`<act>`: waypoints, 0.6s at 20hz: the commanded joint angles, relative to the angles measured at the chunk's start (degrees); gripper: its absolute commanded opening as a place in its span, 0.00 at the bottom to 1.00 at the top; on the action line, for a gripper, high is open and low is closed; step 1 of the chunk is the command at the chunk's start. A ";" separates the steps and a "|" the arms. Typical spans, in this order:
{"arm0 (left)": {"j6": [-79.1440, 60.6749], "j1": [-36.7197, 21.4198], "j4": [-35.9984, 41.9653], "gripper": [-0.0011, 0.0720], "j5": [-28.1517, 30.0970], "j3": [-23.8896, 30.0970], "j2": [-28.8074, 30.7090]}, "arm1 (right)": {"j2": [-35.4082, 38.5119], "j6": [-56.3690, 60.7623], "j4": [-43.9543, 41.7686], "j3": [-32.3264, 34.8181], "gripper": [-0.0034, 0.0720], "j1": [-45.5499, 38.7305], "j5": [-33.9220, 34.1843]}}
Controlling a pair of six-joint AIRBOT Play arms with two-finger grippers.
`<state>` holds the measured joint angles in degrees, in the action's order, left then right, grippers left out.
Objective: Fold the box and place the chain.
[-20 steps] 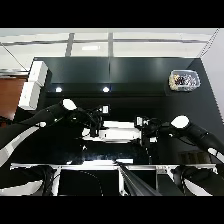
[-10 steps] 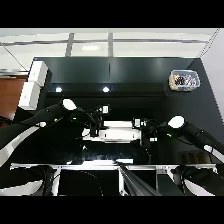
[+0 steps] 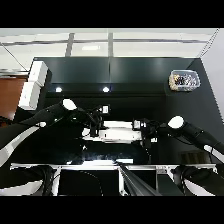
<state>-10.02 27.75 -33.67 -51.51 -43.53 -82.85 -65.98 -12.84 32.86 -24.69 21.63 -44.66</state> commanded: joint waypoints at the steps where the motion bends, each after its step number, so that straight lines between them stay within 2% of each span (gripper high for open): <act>1: -0.02 0.02 0.02 0.05 0.04 -0.04 0.04 | 0.00 0.61 1.66 0.11 0.87 0.04 0.13; 12: -0.02 0.02 0.02 0.05 0.04 -0.04 0.04 | -0.02 2.19 3.10 0.24 0.87 2.25 2.51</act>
<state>-10.09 27.75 -33.67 -51.48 -43.53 -82.85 -65.95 -11.29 35.42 -24.51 23.18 -43.18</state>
